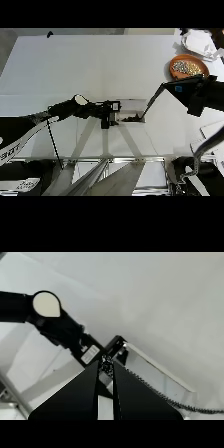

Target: Fold the box and place the chain.

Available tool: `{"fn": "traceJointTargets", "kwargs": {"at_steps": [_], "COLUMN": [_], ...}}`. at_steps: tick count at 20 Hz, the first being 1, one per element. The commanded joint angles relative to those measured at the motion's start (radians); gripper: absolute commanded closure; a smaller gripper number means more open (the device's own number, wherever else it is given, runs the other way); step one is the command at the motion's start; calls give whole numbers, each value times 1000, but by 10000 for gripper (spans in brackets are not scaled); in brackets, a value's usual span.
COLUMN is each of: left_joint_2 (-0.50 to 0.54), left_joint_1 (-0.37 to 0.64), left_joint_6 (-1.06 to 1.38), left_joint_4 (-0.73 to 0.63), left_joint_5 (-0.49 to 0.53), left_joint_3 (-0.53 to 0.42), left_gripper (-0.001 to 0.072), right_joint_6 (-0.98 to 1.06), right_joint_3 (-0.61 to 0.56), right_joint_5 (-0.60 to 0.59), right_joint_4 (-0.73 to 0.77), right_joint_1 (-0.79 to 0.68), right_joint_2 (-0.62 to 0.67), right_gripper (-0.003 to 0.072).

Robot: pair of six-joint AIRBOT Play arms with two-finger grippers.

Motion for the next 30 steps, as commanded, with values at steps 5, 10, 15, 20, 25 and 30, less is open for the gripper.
{"fn": "traceJointTargets", "kwargs": {"at_steps": [5, 10, 15, 20, 25, 30], "left_joint_2": [1, 1, 1, 1, 1, 1], "left_joint_1": [1, 1, 1, 1, 0, 1], "left_joint_6": [0, 0, 0, 0, 0, 0], "left_joint_4": [0, 0, 0, 0, 0, 0], "left_joint_5": [0, 0, 0, 0, 0, 0], "left_joint_3": [0, 0, 0, 0, 0, 0], "left_gripper": [396, 396, 396, 396, 396, 396], "right_joint_6": [-59, -121, -126, -115, -116, -116], "right_joint_3": [-237, -421, -434, -434, -433, -377], "right_joint_5": [-90, -299, -430, -469, -473, -352], "right_joint_4": [51, 84, 19, 11, 9, -11], "right_joint_1": [6, 143, 317, 372, 378, 275], "right_joint_2": [-10, -111, -338, -530, -561, -446], "right_gripper": [677, 677, 675, 674, 463, 447]}}
